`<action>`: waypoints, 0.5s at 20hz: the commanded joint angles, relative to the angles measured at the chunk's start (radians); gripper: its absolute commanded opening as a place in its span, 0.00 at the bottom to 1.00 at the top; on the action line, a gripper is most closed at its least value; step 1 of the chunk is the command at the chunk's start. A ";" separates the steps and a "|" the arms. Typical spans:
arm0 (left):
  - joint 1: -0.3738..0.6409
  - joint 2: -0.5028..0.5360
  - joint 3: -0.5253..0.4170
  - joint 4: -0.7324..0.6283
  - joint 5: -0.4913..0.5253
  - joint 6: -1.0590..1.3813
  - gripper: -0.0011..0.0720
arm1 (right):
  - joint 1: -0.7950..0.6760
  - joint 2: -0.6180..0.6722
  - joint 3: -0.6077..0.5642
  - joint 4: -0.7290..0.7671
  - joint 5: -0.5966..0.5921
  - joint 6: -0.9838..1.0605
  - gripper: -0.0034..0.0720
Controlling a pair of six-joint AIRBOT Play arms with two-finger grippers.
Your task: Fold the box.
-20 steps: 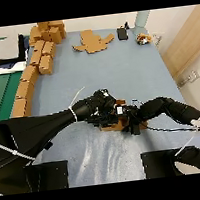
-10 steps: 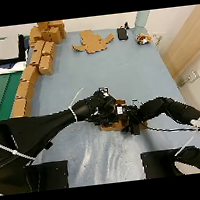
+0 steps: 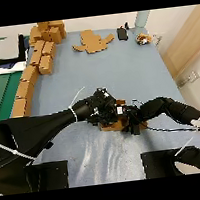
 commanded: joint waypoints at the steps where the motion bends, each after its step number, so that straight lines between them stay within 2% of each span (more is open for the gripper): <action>1: 0.001 0.000 0.021 0.045 -0.035 -0.066 0.61 | 0.000 0.001 0.000 0.000 0.001 0.000 0.68; 9: 0.001 -0.002 0.032 0.095 -0.033 -0.079 0.61 | 0.000 0.001 0.000 0.000 0.001 0.000 0.68; 10: 0.000 -0.006 0.032 0.092 -0.034 -0.079 0.58 | 0.000 0.001 0.000 0.000 0.001 0.000 0.68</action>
